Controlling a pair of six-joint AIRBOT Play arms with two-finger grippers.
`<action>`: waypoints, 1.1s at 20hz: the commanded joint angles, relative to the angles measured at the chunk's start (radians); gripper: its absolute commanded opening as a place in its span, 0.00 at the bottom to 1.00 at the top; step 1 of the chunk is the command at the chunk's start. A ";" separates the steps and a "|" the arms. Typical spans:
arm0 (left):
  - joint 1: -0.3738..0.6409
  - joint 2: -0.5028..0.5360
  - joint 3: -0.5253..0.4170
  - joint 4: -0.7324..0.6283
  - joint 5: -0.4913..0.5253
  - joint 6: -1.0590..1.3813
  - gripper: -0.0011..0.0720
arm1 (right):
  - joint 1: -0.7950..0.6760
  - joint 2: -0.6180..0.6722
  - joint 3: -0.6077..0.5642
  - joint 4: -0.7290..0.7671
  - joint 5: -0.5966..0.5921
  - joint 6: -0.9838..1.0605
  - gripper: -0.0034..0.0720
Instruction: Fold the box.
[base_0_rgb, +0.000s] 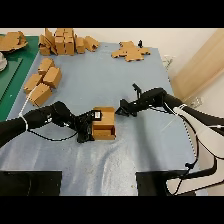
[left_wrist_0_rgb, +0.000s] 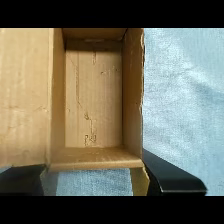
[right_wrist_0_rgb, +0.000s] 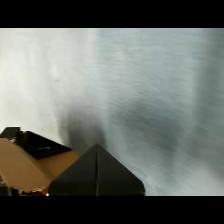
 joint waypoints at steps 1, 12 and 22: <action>0.000 0.001 0.000 0.000 0.000 0.000 0.56 | 0.046 -0.083 0.000 0.270 -0.133 -0.354 0.04; 0.000 0.001 0.000 0.000 0.000 0.000 0.56 | 0.151 0.080 -0.037 0.027 -0.247 -0.512 0.04; 0.000 0.001 0.000 0.000 0.000 0.000 0.56 | 0.295 0.370 -0.191 -0.142 0.092 -0.556 0.05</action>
